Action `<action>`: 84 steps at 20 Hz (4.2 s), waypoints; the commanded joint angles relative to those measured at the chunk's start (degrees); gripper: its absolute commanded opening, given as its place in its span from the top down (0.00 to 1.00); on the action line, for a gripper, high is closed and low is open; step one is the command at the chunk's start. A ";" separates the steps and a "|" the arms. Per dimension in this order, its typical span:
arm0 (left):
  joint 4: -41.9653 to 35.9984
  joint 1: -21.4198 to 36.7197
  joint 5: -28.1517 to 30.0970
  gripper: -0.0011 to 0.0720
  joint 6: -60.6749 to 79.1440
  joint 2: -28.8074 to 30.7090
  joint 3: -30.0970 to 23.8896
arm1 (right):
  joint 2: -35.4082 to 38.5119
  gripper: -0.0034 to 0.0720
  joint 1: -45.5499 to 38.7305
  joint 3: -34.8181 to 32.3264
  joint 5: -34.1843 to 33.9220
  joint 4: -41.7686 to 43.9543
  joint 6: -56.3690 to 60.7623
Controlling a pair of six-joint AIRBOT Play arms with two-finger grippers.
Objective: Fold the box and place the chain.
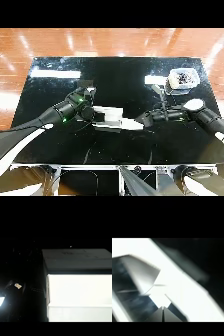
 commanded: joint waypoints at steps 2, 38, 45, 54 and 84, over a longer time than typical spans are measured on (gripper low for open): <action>-1.68 0.00 -1.09 0.95 -0.44 -0.02 -0.02 | 0.31 0.90 -5.75 0.00 9.40 -8.57 22.53; -2.58 -0.26 0.50 0.95 -0.42 -1.77 0.04 | -8.76 0.24 3.08 1.11 -6.62 1.03 29.49; -2.58 -0.26 0.48 0.96 -0.42 -1.77 0.04 | -8.76 0.25 5.14 1.51 -6.56 4.59 28.09; -2.80 -0.26 0.74 0.95 -0.42 -1.77 0.04 | -8.76 0.30 15.85 11.02 -11.50 -7.65 44.74; -2.75 -0.26 0.50 0.95 -0.42 -1.77 0.04 | -17.88 0.31 38.80 27.17 -7.48 -62.77 95.51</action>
